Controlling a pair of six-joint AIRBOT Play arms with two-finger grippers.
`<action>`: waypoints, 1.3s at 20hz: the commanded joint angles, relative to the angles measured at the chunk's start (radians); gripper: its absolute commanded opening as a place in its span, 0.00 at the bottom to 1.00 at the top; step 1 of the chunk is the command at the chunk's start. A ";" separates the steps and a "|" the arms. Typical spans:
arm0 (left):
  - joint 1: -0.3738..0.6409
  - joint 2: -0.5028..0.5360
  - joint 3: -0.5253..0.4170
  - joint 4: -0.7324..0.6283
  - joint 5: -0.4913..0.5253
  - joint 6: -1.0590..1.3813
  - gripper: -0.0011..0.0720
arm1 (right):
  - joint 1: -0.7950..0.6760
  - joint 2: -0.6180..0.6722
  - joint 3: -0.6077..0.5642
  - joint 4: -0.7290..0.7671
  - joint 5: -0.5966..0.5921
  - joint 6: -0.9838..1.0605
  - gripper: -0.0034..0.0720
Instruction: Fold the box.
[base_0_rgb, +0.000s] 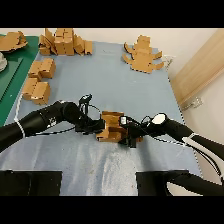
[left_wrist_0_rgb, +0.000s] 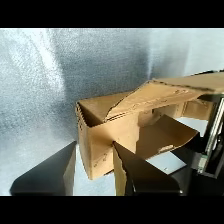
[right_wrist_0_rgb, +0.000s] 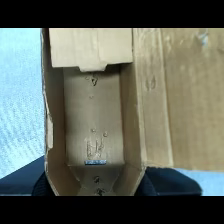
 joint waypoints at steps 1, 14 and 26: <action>-0.031 -0.014 0.013 0.056 -0.007 -0.069 0.51 | 0.001 0.000 0.000 0.000 0.000 0.000 0.80; -0.091 -0.097 0.199 0.260 -0.203 -0.204 0.51 | 0.001 0.000 0.000 0.000 0.000 0.000 0.80; -0.099 -0.097 0.232 0.263 -0.213 -0.227 0.51 | 0.001 0.000 0.000 0.000 0.001 0.000 0.80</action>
